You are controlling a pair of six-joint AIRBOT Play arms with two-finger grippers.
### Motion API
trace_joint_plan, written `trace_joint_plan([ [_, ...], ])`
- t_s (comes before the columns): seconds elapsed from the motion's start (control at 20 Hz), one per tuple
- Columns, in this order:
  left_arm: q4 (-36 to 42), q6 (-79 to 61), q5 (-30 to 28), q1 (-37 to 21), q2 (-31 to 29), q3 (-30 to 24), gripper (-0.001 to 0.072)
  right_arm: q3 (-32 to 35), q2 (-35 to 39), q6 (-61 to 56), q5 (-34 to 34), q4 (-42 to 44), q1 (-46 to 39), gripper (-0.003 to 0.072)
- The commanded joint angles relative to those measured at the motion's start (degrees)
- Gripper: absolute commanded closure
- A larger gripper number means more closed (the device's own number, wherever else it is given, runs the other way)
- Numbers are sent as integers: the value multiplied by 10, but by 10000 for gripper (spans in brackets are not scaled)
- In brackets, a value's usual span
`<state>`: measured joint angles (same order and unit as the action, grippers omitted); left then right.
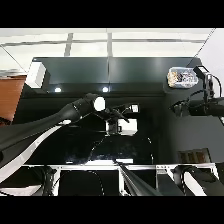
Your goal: Fold the box and place the chain.
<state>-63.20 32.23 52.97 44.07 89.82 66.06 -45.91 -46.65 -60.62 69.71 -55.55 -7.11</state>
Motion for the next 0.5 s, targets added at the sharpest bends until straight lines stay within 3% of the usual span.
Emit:
trace_joint_plan([
  [0.0, -126, 146, 63, -27, -16, 38, 345, -1, 0, 0, -11, -12, 0, 667],
  [0.15, -198, 285, 151, -141, -62, 48, 345, -1, 0, 0, -15, -13, 0, 666],
  [0.3, -235, 400, 238, -318, -106, 38, 345, -1, 0, 0, -23, -13, 0, 667],
  [0.45, -233, 432, 262, -512, -121, 10, 345, -1, 0, 0, -34, -13, 0, 666],
])
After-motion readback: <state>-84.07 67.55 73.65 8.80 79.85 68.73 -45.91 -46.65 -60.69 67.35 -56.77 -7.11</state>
